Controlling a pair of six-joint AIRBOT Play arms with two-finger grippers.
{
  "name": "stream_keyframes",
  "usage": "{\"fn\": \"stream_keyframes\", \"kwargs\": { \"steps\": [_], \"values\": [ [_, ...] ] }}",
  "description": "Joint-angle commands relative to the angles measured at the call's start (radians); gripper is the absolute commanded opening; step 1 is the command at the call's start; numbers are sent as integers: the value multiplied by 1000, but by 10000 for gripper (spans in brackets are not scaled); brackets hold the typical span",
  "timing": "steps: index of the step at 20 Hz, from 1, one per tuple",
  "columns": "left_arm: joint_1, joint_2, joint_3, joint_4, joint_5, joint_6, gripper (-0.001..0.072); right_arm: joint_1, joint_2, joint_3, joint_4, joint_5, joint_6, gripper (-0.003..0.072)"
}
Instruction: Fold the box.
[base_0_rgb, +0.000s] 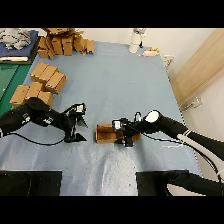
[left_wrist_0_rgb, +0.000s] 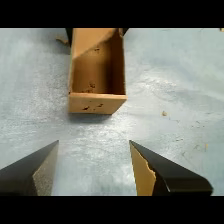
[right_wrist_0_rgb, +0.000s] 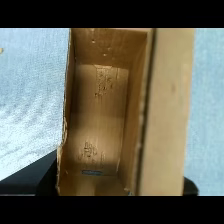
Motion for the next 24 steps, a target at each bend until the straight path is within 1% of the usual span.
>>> {"fn": "stream_keyframes", "kwargs": {
  "steps": [1,10,12,14,17,19,20,24],
  "values": [
    [37,0,-66,-86,-46,104,694,1,-1,-1,0,-1,0,513],
    [37,1,-66,-90,-35,105,695,1,-1,-1,0,0,0,513],
    [13,1,-66,-89,46,89,695,1,-1,0,0,-1,0,513],
    [-37,0,-66,-90,106,81,695,1,-1,-1,0,-1,0,513],
    [-122,0,-66,-94,246,78,696,1,-1,0,0,-1,0,513],
    [-155,-4,-66,-117,307,75,696,1,-1,0,0,-1,0,513],
    [-164,-13,-66,-135,327,55,696,1,-1,0,0,-1,0,513],
    [-207,-60,-64,-142,348,54,696,1,-1,1,0,-2,0,513]
  ]
}}
